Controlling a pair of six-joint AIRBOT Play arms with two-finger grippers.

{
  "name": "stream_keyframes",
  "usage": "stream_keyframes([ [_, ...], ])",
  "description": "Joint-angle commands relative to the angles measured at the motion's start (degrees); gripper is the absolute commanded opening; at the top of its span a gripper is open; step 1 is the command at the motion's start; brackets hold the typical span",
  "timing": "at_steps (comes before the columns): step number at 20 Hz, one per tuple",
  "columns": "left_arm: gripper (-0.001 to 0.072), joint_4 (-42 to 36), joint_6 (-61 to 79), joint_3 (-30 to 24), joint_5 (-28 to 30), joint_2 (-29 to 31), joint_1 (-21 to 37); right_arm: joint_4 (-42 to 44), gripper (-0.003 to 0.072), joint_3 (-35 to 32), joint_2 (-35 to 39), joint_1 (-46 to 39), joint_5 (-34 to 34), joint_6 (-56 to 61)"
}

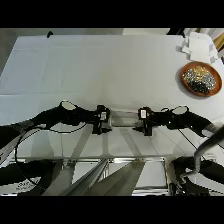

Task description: Fold the box and place the chain.

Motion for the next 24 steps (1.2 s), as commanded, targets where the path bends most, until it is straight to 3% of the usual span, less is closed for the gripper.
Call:
stream_keyframes([
  [1,0.0687,-1.0,0.0,0.0,0.6,-0.1,-0.1,0.1,0.0414,0.0,0.0,0.0,-0.1,0.1],
  [3,0.0559,-2.1,-0.2,0.0,1.3,-0.1,-0.1,0.1,0.0414,0.0,0.0,0.0,-0.1,0.1],
  [8,0.0124,-2.2,-0.4,0.0,1.5,-0.1,-0.1,0.1,0.0414,0.0,0.0,0.0,-0.1,0.1],
  [9,0.0082,-2.2,-0.4,0.0,1.5,-0.1,-0.1,0.1,0.0414,0.0,0.0,0.0,-0.1,0.1],
  [14,0.0083,-2.4,-0.4,0.0,1.5,-0.1,-0.1,0.1,0.0414,0.0,0.0,0.0,-0.1,0.1],
  [15,0.0084,-2.4,-0.4,0.0,1.5,-0.1,-0.1,0.1,0.0414,0.0,0.0,0.0,-0.1,0.1],
  [16,0.0139,-2.4,-0.4,0.0,1.5,-0.1,-0.1,0.1,0.0414,0.0,0.0,0.0,-0.1,0.1],
  [18,0.0438,-3.8,-0.4,0.0,1.5,-0.1,0.3,0.1,0.0414,0.0,0.0,0.0,-0.1,0.1],
  [20,0.0476,-5.3,-0.4,0.0,0.4,-0.1,1.5,0.1,0.0414,0.0,0.0,0.0,-0.1,0.1],
  [22,0.0566,-5.4,-0.4,-0.1,-1.0,-0.1,2.1,0.1,0.0414,0.0,0.0,0.0,-0.1,0.1],
  [24,0.07,-5.7,-0.7,-0.1,-1.2,-0.2,2.0,0.1,0.0414,0.0,0.0,0.0,-0.1,0.1],
])
